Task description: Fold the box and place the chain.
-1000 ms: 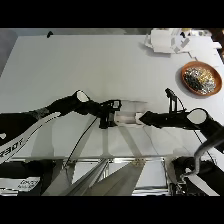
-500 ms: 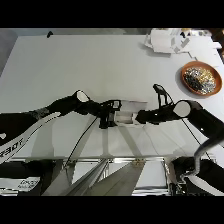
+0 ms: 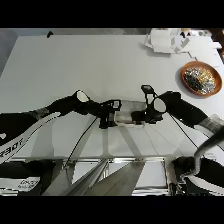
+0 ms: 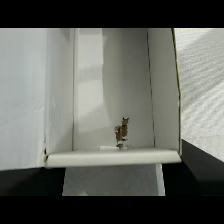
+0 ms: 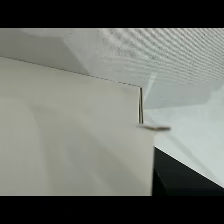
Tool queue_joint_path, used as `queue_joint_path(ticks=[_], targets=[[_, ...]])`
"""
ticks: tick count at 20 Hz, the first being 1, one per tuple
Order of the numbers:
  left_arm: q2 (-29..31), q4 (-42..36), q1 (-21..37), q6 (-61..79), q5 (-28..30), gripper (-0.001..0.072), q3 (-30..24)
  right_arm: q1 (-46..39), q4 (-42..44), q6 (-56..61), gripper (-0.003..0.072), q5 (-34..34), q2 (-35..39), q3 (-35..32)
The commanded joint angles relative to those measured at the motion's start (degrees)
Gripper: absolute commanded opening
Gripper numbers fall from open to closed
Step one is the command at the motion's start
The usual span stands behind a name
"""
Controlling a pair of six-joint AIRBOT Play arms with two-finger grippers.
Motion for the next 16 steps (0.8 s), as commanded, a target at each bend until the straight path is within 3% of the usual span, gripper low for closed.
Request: queue_joint_path(ticks=[1, 3, 4, 7, 9, 11, 14, 16], targets=[[0.0, 0.0, 0.0, 0.0, 0.0, 0.0211, 0.0, 1.7, -5.5, 5.2, 0.0394, 4.2, -2.5, 2.4], [0.0, 0.0, 0.0, 0.0, 0.0, 0.0211, 0.0, 1.7, -5.7, 5.5, 0.0385, 4.2, -2.5, 2.4], [0.0, 0.0, 0.0, 0.0, 0.0, 0.0211, 0.0, 1.7, -5.7, 5.6, 0.0324, 4.1, -2.5, 2.4], [0.0, 0.0, 0.0, 0.0, 0.0, 0.0211, 0.0, 1.7, -5.7, 7.0, 0.0307, 2.9, -2.5, 2.4], [0.0, 0.0, 0.0, 0.0, 0.0, 0.0211, 0.0, 2.1, -5.7, 7.0, 0.0239, 2.4, -2.6, 2.4], [0.0, 0.0, 0.0, 0.0, 0.0, 0.0211, 0.0, 2.7, -5.7, 7.1, 0.0235, 2.3, -3.3, 2.3], [0.0, 0.0, 0.0, 0.0, 0.0, 0.0211, 0.0, 3.8, -5.7, 7.1, 0.0032, 1.3, -4.0, 2.3], [0.0, 0.0, 0.0, 0.0, 0.0, 0.0211, 0.0, 4.1, -5.6, 8.3, 0.0020, 0.5, -4.0, 1.7]])
